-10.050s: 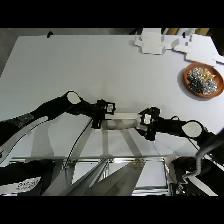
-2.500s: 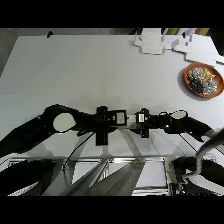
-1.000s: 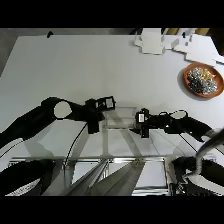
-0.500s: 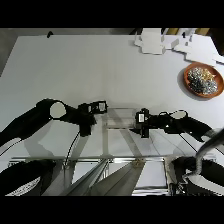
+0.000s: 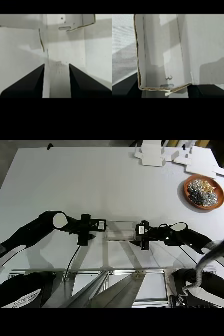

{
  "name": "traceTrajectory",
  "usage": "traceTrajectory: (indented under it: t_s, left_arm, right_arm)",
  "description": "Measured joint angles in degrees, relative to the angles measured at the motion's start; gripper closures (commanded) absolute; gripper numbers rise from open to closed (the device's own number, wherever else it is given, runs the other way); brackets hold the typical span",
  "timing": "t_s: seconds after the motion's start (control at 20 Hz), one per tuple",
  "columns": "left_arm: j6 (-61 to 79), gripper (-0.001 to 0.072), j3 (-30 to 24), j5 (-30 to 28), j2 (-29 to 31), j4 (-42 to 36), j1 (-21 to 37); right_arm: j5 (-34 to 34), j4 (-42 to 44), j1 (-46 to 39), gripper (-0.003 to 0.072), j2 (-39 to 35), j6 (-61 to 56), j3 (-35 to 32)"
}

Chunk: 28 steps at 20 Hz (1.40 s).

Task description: Fold the box and place the chain.

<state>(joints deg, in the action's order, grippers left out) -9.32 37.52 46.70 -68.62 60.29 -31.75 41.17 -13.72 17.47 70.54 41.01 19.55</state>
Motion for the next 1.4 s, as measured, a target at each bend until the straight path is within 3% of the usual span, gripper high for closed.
traceTrajectory:
  t_s: [0.45,0.65,1.0,1.05,1.15,1.4]
  left_arm:
    - [11.19,0.0364,-0.2,-3.13,-2.75,-5.53,-1.55]
    - [12.63,0.0438,-0.2,-2.75,-3.37,-6.84,-3.3]
    - [13.25,0.0447,-0.2,-3.41,-5.01,-10.93,-4.66]
    - [13.22,0.0513,-0.2,-3.76,-5.16,-11.08,-4.68]
    - [13.22,0.0563,-0.2,-4.52,-5.4,-11.47,-4.74]
    - [12.96,0.0571,-0.2,-5.2,-5.57,-12.63,-4.76]
  right_arm:
    - [0.0,0.0,0.0,0.0387,0.0,0.0,0.0]
    - [0.0,0.0,0.0,0.0387,0.0,0.0,0.0]
    - [0.02,0.0,0.0,0.0387,0.0,0.0,0.0]
    - [0.02,0.02,0.0,0.0387,0.0,0.0,0.0]
    - [0.02,0.0,0.0,0.0387,0.0,0.0,0.0]
    - [0.0,0.02,0.0,0.0387,0.0,0.0,0.0]
